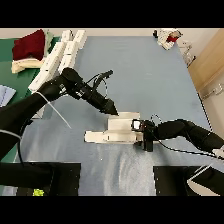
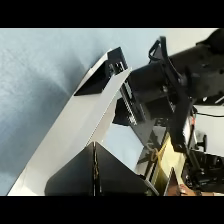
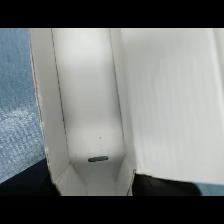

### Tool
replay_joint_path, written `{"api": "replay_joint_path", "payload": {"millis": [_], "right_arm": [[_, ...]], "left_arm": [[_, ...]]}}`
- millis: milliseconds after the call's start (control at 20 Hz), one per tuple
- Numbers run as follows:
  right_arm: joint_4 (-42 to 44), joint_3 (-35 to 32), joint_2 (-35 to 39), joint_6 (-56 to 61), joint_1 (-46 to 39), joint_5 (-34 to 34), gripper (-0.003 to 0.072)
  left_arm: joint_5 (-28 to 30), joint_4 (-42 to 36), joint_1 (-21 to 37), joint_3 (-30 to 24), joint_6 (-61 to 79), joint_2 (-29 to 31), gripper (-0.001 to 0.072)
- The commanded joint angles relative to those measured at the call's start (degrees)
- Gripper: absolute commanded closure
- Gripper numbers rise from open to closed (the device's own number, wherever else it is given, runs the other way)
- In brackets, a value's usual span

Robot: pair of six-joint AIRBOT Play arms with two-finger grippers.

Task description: Fold the box.

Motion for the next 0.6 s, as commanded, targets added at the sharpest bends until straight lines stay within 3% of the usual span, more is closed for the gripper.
{"api": "replay_joint_path", "payload": {"millis": [0, 250, 550], "right_arm": [[0.0, 0.0, 0.0, 0.0, 0.0, 0.0, 0.0172], [0.0, 0.0, 0.0, 0.0, 0.0, 0.0, 0.0172], [0.0, 0.0, 0.0, 0.0, 0.0, 0.0, 0.0172]], "left_arm": [[0.1, -1.1, 0.4, 1.1, -0.2, -5.9, 0.0698], [-0.4, -1.1, 0.3, 1.1, -1.1, -12.6, 0.0698], [0.0, -1.1, 0.4, 1.1, -1.0, -14.1, 0.0698]]}}
